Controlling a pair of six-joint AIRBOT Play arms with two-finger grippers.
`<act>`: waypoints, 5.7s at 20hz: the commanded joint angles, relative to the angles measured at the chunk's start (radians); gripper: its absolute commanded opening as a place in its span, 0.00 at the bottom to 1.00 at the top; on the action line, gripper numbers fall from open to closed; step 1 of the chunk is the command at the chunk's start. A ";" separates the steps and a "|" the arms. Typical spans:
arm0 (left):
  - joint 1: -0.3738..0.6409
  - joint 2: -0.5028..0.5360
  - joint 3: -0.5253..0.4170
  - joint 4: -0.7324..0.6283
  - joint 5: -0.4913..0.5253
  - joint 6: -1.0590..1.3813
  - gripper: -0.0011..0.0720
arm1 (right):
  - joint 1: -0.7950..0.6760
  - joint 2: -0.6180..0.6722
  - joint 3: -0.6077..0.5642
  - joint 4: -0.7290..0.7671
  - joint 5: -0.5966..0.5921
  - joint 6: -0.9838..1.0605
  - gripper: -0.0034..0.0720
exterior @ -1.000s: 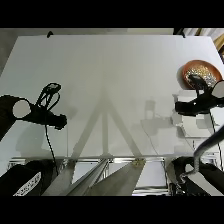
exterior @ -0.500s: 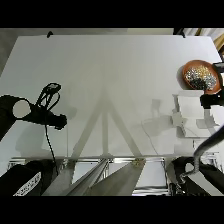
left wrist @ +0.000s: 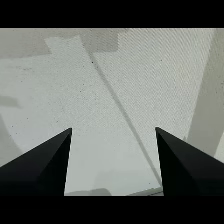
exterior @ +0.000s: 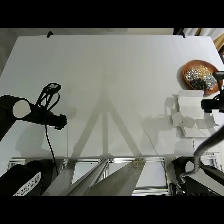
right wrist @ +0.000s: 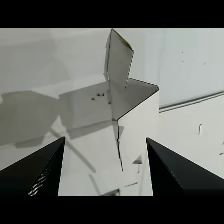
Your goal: Fold the box and place the chain.
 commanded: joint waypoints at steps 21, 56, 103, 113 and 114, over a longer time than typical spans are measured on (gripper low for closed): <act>0.000 0.001 0.000 0.000 0.000 0.000 0.81 | -0.127 -0.106 -0.022 -0.042 0.000 0.006 0.07; -0.002 -0.035 0.000 -0.409 0.266 0.265 0.81 | 0.576 0.537 -0.485 0.763 -0.414 -0.103 0.07; 0.019 -0.496 0.334 -0.801 0.030 0.977 0.87 | 0.576 0.538 -0.485 0.820 -0.386 -0.105 0.07; 0.027 -0.719 0.359 -0.981 -0.057 1.192 0.87 | 0.576 0.538 -0.485 0.819 -0.378 -0.108 0.07; 0.027 -0.730 0.371 -0.988 -0.059 1.200 0.87 | 0.576 0.538 -0.485 0.818 -0.370 -0.108 0.07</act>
